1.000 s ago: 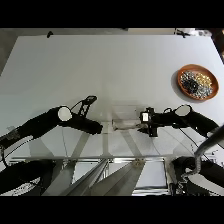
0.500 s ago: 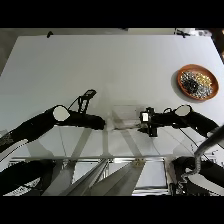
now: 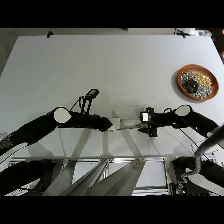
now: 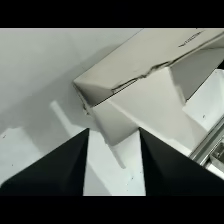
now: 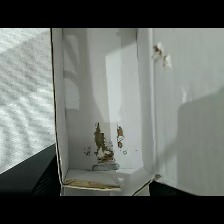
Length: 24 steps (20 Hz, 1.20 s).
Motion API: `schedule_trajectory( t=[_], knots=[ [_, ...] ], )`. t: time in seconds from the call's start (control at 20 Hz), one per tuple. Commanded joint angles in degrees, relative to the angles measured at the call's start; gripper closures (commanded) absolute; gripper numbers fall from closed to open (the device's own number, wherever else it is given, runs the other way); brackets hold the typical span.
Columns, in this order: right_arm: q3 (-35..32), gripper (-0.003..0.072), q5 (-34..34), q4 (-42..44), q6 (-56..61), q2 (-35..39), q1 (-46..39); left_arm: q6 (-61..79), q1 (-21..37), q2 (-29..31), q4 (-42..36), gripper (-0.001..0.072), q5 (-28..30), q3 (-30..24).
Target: Fold the box and place the chain.
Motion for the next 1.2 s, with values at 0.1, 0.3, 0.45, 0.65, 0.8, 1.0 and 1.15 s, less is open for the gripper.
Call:
schedule_trajectory(
  t=[0.1,0.3,0.45,0.65,0.8,1.0,1.15],
  knots=[
    [0.04,0.0285,0.02,0.0,0.0,0.04,0.02,0.42,-0.87,-0.48,-0.66,0.0296,0.04,3.41],
    [0.04,0.0285,0.02,0.0,0.0,0.04,0.02,0.28,-2.08,-3.54,0.61,0.0297,-1.66,4.42],
    [0.04,0.0285,0.02,0.02,0.0,0.04,0.02,0.0,-3.52,-4.92,1.22,0.0214,-1.31,4.48],
    [0.04,0.0285,0.02,0.0,0.0,0.04,0.02,-7.89,-3.8,-5.07,8.61,0.0214,-1.6,7.72],
    [0.04,0.0285,0.04,0.0,0.0,0.04,0.02,-15.13,-5.31,-7.19,15.61,0.0214,-3.45,11.08],
    [0.04,0.0285,0.02,0.0,0.0,0.04,0.02,-21.57,-8.11,-12.68,21.68,0.0214,-7.65,15.76],
    [0.04,0.0285,0.02,0.0,0.0,0.04,0.02,-24.63,-9.55,-14.62,23.41,0.0214,-8.31,19.15]
  ],
)
